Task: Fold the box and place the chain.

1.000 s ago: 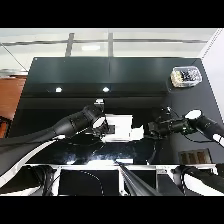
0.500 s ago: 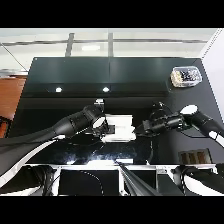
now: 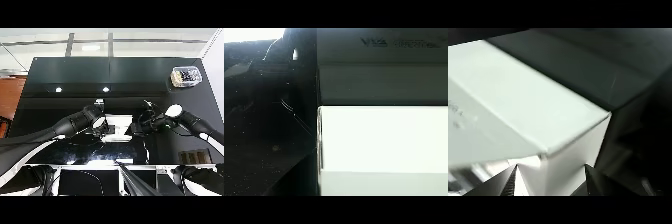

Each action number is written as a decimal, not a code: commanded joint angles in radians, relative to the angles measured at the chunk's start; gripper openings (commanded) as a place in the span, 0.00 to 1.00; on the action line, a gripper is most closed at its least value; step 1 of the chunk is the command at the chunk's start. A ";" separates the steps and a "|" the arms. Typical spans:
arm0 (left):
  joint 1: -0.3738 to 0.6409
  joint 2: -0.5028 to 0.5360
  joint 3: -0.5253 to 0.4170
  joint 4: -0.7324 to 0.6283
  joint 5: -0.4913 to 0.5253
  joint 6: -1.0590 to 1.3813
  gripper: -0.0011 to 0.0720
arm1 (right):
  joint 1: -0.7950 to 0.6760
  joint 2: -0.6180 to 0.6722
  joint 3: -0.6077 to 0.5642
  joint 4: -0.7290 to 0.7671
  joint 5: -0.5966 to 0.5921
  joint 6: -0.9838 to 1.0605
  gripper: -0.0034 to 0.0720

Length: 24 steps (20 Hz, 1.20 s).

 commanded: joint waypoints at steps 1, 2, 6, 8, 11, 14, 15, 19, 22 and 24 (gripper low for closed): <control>0.000 -0.001 0.000 0.000 0.000 0.000 0.05 | 0.094 -0.001 0.080 -0.268 -0.043 0.261 0.67; 0.000 -0.001 0.000 0.000 0.000 0.000 0.05 | 0.119 -0.001 0.101 -0.327 -0.043 0.317 0.67; 0.000 -0.001 0.000 0.000 -0.001 0.000 0.05 | 0.223 -0.001 0.166 -0.532 -0.041 0.547 0.67; 0.000 -0.001 0.000 0.000 -0.002 0.000 0.05 | 0.287 -0.002 0.198 -0.653 -0.031 0.688 0.66; 0.000 -0.001 0.000 0.000 -0.003 0.000 0.05 | 0.358 -0.003 0.223 -0.799 -0.011 0.871 0.54; 0.000 -0.001 0.000 0.000 -0.003 0.000 0.05 | 0.387 -0.007 0.225 -0.805 -0.010 0.945 0.52; 0.000 -0.001 0.000 0.000 -0.003 0.000 0.05 | 0.390 -0.015 0.230 -0.804 -0.005 0.963 0.52; 0.000 -0.001 0.000 0.000 -0.003 0.000 0.05 | 0.413 -0.089 0.282 -0.803 0.031 0.994 0.50; 0.000 -0.001 0.000 0.000 -0.003 0.000 0.05 | 0.425 -0.122 0.304 -0.801 0.035 1.026 0.48; 0.000 -0.001 0.000 0.000 -0.004 0.000 0.05 | 0.425 -0.127 0.304 -0.803 0.053 1.026 0.44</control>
